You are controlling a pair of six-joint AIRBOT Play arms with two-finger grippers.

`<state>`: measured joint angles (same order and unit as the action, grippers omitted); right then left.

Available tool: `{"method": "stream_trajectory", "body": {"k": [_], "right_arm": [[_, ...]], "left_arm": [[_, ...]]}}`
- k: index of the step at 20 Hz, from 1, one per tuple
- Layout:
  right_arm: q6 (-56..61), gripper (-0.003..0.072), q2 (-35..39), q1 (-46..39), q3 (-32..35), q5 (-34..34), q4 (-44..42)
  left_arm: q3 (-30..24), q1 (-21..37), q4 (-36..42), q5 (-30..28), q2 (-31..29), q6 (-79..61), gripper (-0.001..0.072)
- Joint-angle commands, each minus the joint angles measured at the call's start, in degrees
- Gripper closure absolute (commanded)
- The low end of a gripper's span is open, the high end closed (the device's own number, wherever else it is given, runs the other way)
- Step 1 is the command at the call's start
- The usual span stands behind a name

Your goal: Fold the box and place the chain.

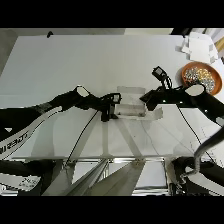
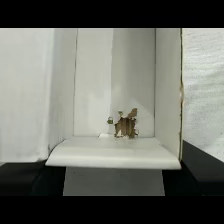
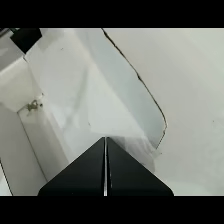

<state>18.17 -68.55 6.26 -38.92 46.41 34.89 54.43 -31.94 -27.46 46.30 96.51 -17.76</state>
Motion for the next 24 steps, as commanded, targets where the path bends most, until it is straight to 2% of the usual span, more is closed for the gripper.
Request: {"method": "stream_trajectory", "body": {"k": [1, 17, 18, 19, 20, 22, 24], "right_arm": [[3.02, 0.0677, -0.04, -0.02, -0.04, -0.63, 1.62], [3.89, 0.0677, -0.04, 0.37, -0.04, -0.42, 0.90], [3.89, 0.0677, -0.04, 1.36, -0.04, -0.59, 0.94], [3.87, 0.0677, -0.04, 2.84, -0.04, -1.79, 1.22], [3.89, 0.0677, -0.04, 4.33, -0.04, -3.61, 1.36], [3.91, 0.0677, -0.09, 6.88, -0.04, -7.32, 1.33], [4.79, 0.0677, -1.31, 8.13, -0.04, -7.56, 1.33]], "left_arm": [[0.04, 0.07, -0.02, 0.22, 0.02, -0.02, 0.0437], [0.04, -0.28, -0.17, 2.25, -0.39, -1.88, 0.0440], [0.04, -0.28, -0.72, 2.19, -0.98, -0.55, 0.0472], [0.04, -0.24, -2.05, 1.99, -1.75, 3.08, 0.0619], [0.04, -0.26, -4.52, 2.05, -2.47, 5.49, 0.0686], [0.04, -0.26, -8.09, 2.51, -3.21, 9.11, 0.0678], [0.04, -0.26, -8.20, 2.32, -3.19, 12.17, 0.0703]]}}
